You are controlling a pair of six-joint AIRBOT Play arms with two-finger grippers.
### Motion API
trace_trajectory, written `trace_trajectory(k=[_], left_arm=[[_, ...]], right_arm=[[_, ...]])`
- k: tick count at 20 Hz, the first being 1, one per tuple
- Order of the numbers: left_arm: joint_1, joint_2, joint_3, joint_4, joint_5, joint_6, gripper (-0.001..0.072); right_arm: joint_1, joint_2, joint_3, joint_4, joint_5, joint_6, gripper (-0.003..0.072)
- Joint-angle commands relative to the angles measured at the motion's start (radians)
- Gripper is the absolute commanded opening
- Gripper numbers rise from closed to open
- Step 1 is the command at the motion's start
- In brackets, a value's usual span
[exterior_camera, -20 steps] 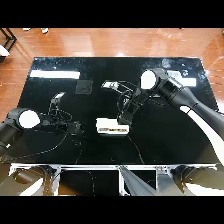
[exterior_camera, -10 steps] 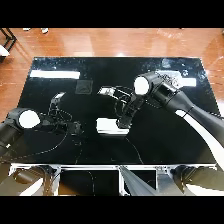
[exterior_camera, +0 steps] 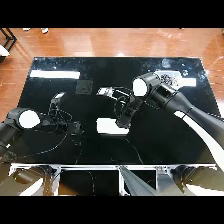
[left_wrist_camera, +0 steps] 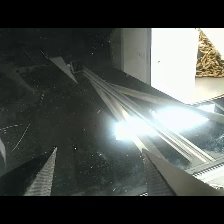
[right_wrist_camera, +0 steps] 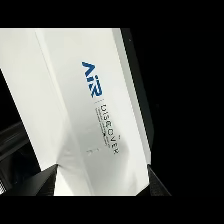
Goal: Fold the box and place the chain.
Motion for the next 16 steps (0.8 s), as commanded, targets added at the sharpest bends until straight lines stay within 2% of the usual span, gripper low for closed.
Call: trace_trajectory(k=[1, 9, 16], left_arm=[[0.001, -0.001, 0.000, 0.000, 0.000, 0.000, 0.0632], [0.001, -0.001, 0.000, 0.000, 0.000, 0.000, 0.0632], [0.001, -0.001, 0.000, 0.000, 0.000, 0.000, 0.0632]], right_arm=[[0.001, 0.000, 0.000, -0.001, -0.001, 0.001, 0.0603], [0.002, 0.000, 0.000, -0.003, -0.001, 0.008, 0.0602], [0.060, 0.000, 0.000, -0.103, -0.053, -0.007, 0.0602]])
